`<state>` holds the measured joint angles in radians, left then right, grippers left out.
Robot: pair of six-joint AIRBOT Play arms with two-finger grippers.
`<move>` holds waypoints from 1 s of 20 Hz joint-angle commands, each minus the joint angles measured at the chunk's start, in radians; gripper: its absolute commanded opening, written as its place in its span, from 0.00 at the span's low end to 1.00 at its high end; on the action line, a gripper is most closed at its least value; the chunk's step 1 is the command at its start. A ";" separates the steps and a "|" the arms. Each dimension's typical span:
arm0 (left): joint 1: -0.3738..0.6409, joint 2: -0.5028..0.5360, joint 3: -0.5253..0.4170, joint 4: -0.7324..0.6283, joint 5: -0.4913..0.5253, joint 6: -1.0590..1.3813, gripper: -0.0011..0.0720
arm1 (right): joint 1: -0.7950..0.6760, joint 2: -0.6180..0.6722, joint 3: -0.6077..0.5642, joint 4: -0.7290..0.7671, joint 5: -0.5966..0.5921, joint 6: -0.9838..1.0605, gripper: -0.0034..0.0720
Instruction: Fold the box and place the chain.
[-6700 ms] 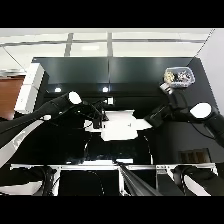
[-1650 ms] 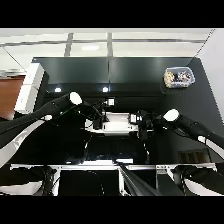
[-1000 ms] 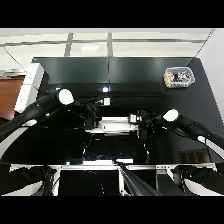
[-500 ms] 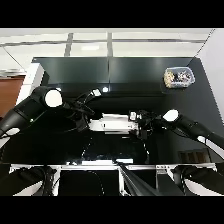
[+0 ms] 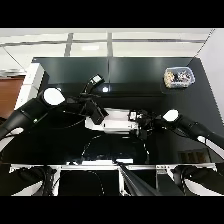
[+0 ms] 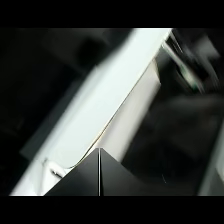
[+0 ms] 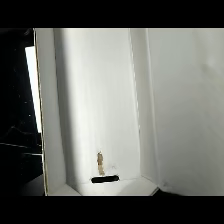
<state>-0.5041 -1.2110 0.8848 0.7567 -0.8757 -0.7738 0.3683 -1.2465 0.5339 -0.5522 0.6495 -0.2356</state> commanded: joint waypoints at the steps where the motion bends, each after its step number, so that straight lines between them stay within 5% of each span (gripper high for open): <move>1: -0.006 -0.077 -0.011 -0.050 0.112 0.062 0.06 | 0.000 0.000 0.000 0.001 0.001 0.000 0.34; 7: -0.051 -0.182 -0.011 0.021 0.288 0.067 0.06 | 0.000 0.000 0.000 0.001 0.001 0.000 0.34; 14: -0.048 -0.209 -0.004 0.048 0.177 0.056 0.06 | 0.000 0.000 0.000 0.001 0.000 0.000 0.34; 18: -0.036 -0.062 0.087 0.541 0.130 -0.289 0.05 | 0.000 0.000 0.000 0.001 0.001 0.000 0.34; 20: 0.021 0.039 0.063 0.667 0.095 -0.386 0.06 | 0.000 0.000 0.000 0.001 0.000 0.000 0.34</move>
<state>-0.5251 -1.2781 0.9401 1.1484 -0.7334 -0.9649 0.3683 -1.2465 0.5339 -0.5514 0.6498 -0.2356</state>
